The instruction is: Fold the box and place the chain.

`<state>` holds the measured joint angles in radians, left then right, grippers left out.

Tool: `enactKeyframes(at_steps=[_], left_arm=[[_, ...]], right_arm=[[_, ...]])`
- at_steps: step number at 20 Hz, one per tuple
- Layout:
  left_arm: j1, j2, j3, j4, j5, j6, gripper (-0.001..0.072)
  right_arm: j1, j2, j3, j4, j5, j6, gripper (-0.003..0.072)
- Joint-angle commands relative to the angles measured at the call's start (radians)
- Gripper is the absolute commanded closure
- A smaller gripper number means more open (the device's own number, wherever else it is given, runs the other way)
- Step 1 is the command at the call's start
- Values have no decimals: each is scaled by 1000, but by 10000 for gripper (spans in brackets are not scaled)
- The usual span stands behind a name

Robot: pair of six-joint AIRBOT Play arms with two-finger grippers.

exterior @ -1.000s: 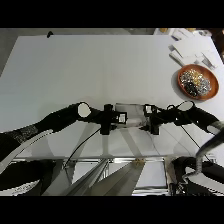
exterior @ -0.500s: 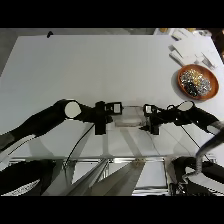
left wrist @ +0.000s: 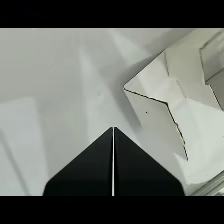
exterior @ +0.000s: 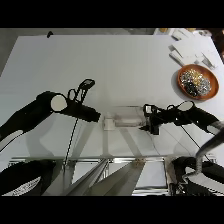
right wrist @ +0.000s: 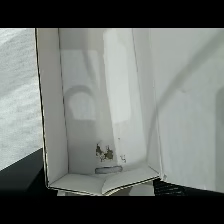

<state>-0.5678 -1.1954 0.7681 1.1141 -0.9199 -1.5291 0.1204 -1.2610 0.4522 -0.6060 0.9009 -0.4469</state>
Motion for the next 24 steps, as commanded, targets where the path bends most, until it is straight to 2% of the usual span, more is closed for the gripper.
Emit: enactKeyframes(at_steps=[1,4,7,11,16,18,24], left_arm=[[11,-127,0,-107,-3,-115,703],[-16,-205,0,-214,-1,-40,704],[-36,-237,0,-284,28,-8,703],[-46,-208,1,-385,38,94,704],[-65,-121,3,-397,65,93,695],[-75,-107,3,-401,82,92,565],[-101,-104,3,-419,138,90,548]], right_arm=[[0,0,0,0,0,0,289],[0,0,0,0,0,0,289],[0,0,0,0,0,0,289],[0,0,0,0,0,0,289],[0,0,0,0,0,0,289],[0,0,0,0,0,0,289],[0,0,0,0,0,0,289]])
